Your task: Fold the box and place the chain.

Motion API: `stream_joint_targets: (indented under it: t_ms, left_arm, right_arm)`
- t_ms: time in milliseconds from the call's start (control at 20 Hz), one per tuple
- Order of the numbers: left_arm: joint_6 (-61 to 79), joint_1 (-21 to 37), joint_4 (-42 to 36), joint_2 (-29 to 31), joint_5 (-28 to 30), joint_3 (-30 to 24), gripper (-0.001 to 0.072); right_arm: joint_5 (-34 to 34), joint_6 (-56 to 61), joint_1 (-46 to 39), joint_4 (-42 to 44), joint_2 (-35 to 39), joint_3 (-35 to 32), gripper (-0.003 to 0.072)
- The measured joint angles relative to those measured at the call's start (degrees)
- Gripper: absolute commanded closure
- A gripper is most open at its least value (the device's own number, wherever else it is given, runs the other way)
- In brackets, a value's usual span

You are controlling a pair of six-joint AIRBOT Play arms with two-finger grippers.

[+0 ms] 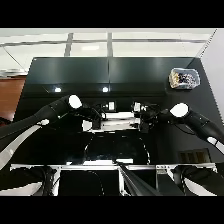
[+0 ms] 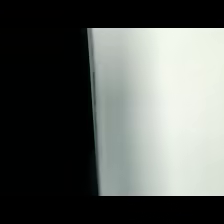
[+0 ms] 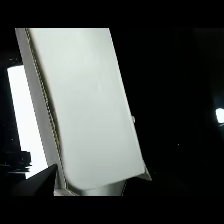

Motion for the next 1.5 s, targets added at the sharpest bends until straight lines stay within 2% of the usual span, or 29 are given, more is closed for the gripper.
stream_joint_targets:
  t_ms: [250, 650, 1500]
  left_arm:
    - [-0.02, 0.00, 0.02, 0.00, 0.07, 0.00, 0.0683]
    - [0.00, -0.02, 0.00, 0.00, -0.11, 0.00, 0.0683]
    - [-0.07, -0.02, 0.00, 0.00, 0.15, 0.00, 0.0683]
  right_arm:
    - [1.36, -4.85, -0.17, 3.80, -1.09, 0.00, 0.0047]
    - [5.55, -6.99, -0.22, 2.10, -5.35, -0.39, 0.0047]
    - [1.07, -8.46, 1.27, 1.60, -9.81, -0.57, 0.0048]
